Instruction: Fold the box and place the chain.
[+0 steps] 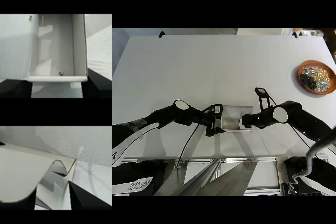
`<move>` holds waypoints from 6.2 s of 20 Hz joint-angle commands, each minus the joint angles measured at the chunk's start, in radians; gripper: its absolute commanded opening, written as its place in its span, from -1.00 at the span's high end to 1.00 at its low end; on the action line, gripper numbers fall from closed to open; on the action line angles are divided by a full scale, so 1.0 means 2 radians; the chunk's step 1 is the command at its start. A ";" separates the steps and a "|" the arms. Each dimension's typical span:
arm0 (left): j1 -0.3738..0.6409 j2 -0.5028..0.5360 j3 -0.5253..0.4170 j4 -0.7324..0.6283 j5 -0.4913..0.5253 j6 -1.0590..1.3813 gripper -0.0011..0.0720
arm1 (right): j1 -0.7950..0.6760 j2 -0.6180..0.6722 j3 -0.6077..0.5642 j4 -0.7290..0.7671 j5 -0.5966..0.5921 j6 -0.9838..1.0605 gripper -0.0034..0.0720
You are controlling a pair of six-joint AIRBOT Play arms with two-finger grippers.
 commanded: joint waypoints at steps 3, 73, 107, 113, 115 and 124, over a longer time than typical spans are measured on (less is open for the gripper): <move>0.000 0.000 0.000 0.001 0.000 0.001 0.78 | 0.004 -0.016 0.043 -0.050 0.070 0.063 -0.14; 0.000 0.000 0.000 0.001 -0.001 0.001 0.78 | 0.111 -0.134 0.079 -0.182 0.092 0.219 0.72; 0.000 0.000 0.000 0.001 -0.002 0.001 0.78 | -0.309 0.036 0.214 -0.252 0.037 -0.204 0.07; 0.000 0.000 0.000 0.001 -0.001 0.002 0.78 | -0.424 -0.153 0.314 -0.197 0.024 -0.246 0.14; 0.000 0.000 0.000 0.001 -0.002 0.002 0.78 | -0.428 -0.214 0.343 -0.197 0.015 -0.241 0.15; 0.000 0.000 0.000 0.001 -0.002 0.002 0.78 | -0.452 -0.331 0.377 -0.195 -0.032 -0.140 0.31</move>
